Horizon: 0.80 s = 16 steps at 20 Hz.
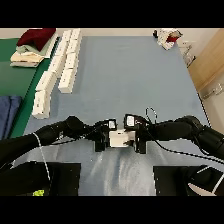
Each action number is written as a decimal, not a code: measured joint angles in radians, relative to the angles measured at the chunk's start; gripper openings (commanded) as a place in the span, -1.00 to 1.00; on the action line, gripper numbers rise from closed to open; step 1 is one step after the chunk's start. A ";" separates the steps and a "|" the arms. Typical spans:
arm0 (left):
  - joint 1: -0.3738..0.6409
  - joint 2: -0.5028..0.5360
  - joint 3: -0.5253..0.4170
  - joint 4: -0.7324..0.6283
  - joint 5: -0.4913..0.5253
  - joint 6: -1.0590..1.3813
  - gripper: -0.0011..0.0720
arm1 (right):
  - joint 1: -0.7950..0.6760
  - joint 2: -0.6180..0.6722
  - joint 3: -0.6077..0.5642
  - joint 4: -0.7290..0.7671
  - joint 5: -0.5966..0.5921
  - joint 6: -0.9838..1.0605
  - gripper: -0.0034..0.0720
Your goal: Fold the box.
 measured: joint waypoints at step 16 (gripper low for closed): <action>0.000 0.000 0.000 0.000 0.000 0.000 0.31 | 0.122 0.023 -0.052 -0.188 0.157 0.022 0.49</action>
